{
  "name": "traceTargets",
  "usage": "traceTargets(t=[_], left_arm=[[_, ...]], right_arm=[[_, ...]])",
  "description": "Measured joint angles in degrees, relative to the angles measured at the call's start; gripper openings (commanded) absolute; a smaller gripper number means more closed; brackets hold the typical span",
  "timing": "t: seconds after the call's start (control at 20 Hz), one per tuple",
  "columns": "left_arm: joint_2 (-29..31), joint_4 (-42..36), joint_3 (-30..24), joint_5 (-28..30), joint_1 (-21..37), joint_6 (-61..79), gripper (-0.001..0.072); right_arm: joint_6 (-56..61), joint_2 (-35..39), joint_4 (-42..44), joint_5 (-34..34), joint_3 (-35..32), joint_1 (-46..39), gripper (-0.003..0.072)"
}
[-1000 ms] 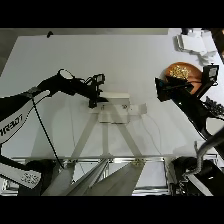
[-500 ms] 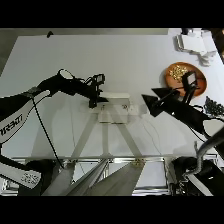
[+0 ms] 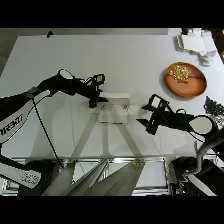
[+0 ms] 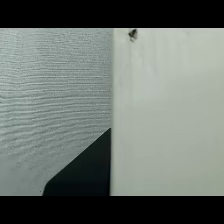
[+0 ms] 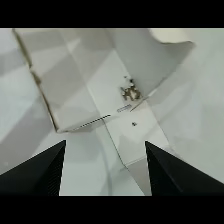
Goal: Fold the box and place the chain.
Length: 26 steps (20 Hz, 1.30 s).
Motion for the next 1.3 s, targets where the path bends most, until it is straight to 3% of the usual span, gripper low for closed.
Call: traceTargets(t=[0.1,0.25,0.6,0.85,1.3], left_arm=[[0.0,0.0,0.0,0.0,0.0,0.0,0.0007],[0.0,0.0,0.0,0.0,0.0,0.0,0.0007],[0.0,0.0,0.0,0.0,0.0,0.0,0.0007],[0.0,0.0,0.0,0.0,0.0,0.0,0.0007],[0.0,0.0,0.0,0.0,0.0,0.0,0.0007]], right_arm=[[-6.4,-3.3,-0.2,-0.9,0.0,0.9,0.0587],[-12.9,-9.0,0.2,-1.7,0.0,1.5,0.0652],[-18.3,-20.3,8.8,-10.5,0.0,5.7,0.0654],[-18.8,-23.5,15.8,-16.0,0.0,8.0,0.0654],[-12.9,-25.0,23.4,-17.7,4.3,8.5,0.0653]])
